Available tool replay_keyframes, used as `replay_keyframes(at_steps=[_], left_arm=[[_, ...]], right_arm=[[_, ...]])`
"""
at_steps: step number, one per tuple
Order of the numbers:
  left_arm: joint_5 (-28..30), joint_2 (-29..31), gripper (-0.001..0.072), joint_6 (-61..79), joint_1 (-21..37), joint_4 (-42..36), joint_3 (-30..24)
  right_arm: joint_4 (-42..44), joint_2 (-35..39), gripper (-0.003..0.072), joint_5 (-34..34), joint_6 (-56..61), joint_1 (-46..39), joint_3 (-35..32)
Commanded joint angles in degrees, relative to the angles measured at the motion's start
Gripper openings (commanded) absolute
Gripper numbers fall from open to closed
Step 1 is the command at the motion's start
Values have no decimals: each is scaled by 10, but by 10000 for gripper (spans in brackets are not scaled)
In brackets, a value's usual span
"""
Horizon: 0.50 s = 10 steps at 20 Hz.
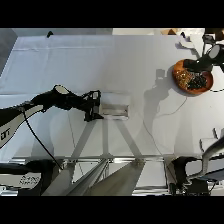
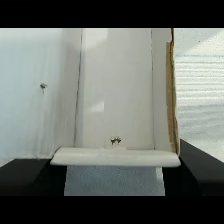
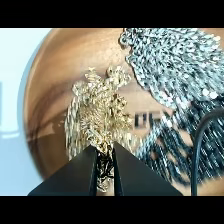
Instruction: Fold the box and place the chain.
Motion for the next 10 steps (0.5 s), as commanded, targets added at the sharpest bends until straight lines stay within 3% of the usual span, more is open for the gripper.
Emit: replay_keyframes(at_steps=[1,10], left_arm=[[0,0,401,0,0,0,0],[0,0,401,0,0,0,0]], right_arm=[[9,67,7,45,-27,0,-23],[21,284,7,47,-84,28,-279]])
